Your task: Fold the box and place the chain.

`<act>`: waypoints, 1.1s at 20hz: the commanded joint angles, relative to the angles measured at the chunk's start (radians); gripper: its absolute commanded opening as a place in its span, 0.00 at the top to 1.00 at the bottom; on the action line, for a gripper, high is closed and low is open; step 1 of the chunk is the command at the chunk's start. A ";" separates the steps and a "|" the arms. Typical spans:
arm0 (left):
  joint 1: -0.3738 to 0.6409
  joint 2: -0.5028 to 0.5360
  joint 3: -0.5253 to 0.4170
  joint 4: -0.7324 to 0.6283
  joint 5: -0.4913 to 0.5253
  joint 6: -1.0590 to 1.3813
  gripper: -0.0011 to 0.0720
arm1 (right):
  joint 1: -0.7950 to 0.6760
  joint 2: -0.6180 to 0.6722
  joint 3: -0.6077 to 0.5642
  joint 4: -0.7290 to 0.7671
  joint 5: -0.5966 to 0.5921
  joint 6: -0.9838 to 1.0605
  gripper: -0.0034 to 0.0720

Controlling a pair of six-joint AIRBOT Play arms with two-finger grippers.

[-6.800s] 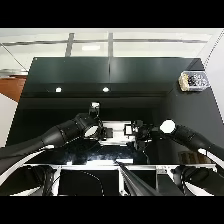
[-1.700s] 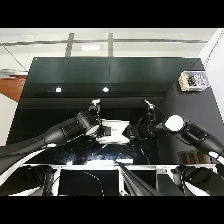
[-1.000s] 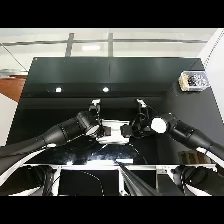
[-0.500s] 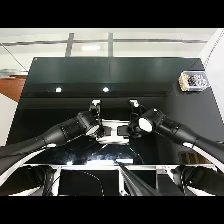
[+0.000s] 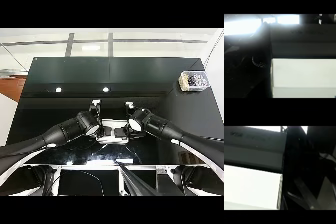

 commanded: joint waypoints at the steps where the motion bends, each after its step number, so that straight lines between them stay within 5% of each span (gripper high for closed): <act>1: 0.001 0.000 0.000 0.000 0.000 0.000 0.95 | 0.004 -0.016 0.005 -0.005 -0.006 0.023 0.65; 9: 0.001 0.000 0.000 0.000 0.000 0.000 0.95 | 0.005 -0.018 0.005 0.007 -0.041 0.051 0.80; 10: 0.001 0.000 0.000 0.000 0.000 0.000 0.95 | 0.005 -0.018 0.005 0.007 -0.040 0.053 0.88; 18: 0.001 0.000 0.000 0.000 0.000 0.000 0.95 | 0.005 -0.019 0.005 0.006 -0.025 0.050 0.89; 19: 0.001 0.000 0.000 0.000 0.000 0.000 0.95 | 0.005 -0.019 0.005 0.006 -0.024 0.051 0.77; 20: 0.001 0.000 0.000 0.000 0.000 0.000 0.95 | 0.004 -0.017 0.005 0.006 -0.013 0.051 0.50; 21: 0.001 0.000 0.000 0.000 0.000 0.000 0.95 | 0.004 -0.012 0.005 0.005 0.000 0.050 0.37; 22: 0.001 0.000 0.000 0.000 0.000 0.000 0.95 | 0.005 -0.004 0.005 -0.002 0.016 0.046 0.36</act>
